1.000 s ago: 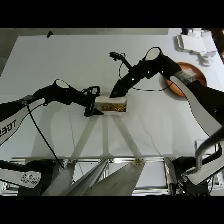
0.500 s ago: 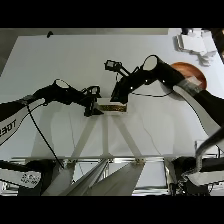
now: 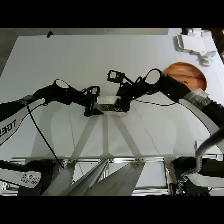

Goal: Fold the box and place the chain.

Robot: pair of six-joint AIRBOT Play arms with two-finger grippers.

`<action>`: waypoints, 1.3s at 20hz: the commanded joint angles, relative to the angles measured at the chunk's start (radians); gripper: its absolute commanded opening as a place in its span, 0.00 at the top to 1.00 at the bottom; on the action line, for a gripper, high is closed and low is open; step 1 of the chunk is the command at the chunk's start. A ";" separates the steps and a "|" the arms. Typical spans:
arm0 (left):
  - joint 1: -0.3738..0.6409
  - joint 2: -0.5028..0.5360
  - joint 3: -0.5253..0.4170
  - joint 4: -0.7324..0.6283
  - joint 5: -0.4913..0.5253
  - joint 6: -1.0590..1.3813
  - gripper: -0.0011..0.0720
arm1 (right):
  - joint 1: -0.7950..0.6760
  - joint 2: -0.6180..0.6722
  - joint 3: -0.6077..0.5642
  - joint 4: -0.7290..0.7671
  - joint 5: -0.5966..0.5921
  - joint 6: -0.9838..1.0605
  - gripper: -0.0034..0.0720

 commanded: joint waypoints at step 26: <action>0.000 0.001 0.000 0.000 0.001 0.000 0.55 | -0.129 0.013 -0.005 0.162 0.146 -0.004 0.30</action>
